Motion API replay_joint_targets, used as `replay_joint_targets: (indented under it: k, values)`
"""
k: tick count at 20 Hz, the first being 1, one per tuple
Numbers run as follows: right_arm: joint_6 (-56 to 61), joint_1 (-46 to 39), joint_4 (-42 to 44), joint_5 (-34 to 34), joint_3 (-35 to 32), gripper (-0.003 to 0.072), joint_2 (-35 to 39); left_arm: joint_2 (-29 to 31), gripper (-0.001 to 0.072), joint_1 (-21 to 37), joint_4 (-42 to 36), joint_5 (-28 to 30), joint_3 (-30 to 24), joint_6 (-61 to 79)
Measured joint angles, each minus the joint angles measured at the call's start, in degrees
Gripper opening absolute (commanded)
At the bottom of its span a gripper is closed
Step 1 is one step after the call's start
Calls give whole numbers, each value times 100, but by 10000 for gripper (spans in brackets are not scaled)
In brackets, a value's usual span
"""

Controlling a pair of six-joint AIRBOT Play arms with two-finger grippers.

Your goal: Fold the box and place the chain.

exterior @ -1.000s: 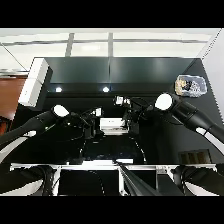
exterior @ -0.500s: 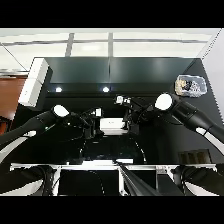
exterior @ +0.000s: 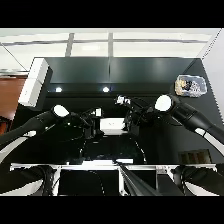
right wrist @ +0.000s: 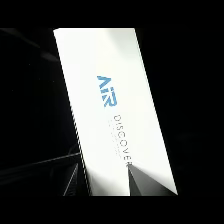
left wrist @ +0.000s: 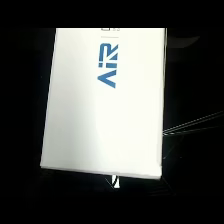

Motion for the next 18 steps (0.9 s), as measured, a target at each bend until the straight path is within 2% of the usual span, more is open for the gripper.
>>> replay_joint_targets:
  k: [2,3,4,5,7,9,14,18]
  values:
    - [214,-44,-83,151,55,377,72,0,351,0,-7,2,0,-11]
    - [404,-105,-68,293,125,262,146,0,351,0,-4,0,0,-11]
    - [645,-195,-33,391,186,87,232,0,351,-2,-4,2,0,-9]
    - [940,-317,-35,573,225,15,323,0,351,0,-4,0,0,-11]
    - [1504,-597,44,966,186,14,444,0,351,0,-4,2,0,-9]
    - [1875,-848,501,1080,-105,15,501,0,351,0,-4,2,0,-9]
    - [2256,-973,2214,278,-811,15,317,0,351,0,-4,2,0,-7]
    - [2457,-809,2463,-149,-966,15,-9,0,351,0,-4,4,0,-4]
